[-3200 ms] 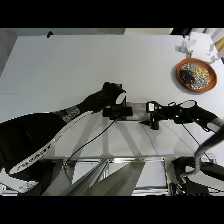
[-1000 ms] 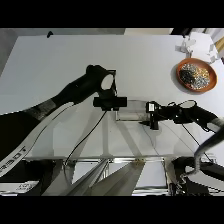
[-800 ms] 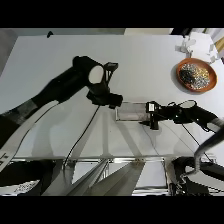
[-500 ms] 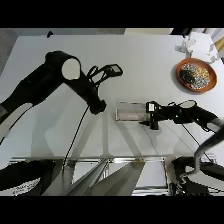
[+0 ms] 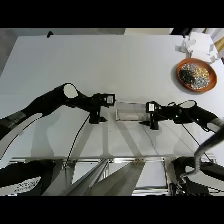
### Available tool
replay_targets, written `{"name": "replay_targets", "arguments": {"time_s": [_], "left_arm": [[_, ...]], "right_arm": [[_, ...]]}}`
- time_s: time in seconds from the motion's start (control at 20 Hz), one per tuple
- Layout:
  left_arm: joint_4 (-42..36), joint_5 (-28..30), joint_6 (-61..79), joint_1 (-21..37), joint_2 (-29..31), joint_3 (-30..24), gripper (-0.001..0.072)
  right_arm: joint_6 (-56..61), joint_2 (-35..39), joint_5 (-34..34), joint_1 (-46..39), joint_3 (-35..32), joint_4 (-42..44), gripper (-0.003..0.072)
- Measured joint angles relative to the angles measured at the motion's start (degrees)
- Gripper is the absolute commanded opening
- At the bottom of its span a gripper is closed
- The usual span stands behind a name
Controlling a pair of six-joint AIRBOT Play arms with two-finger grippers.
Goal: Fold the box and place the chain.
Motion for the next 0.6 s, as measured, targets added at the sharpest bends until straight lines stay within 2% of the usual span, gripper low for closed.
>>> {"name": "replay_targets", "arguments": {"time_s": [0.2, 0.6], "left_arm": [[-8.2, 1.8, 10.8, 0.1, -4.3, -1.0, 0.0700], [-16.0, 2.4, 16.3, 0.0, -7.5, -1.4, 0.0701]], "right_arm": [[0.0, 0.0, 0.0, 0.0, 0.0, 0.0, 0.0476], [0.0, 0.0, 0.0, 0.0, 0.0, 0.0, 0.0476]]}}
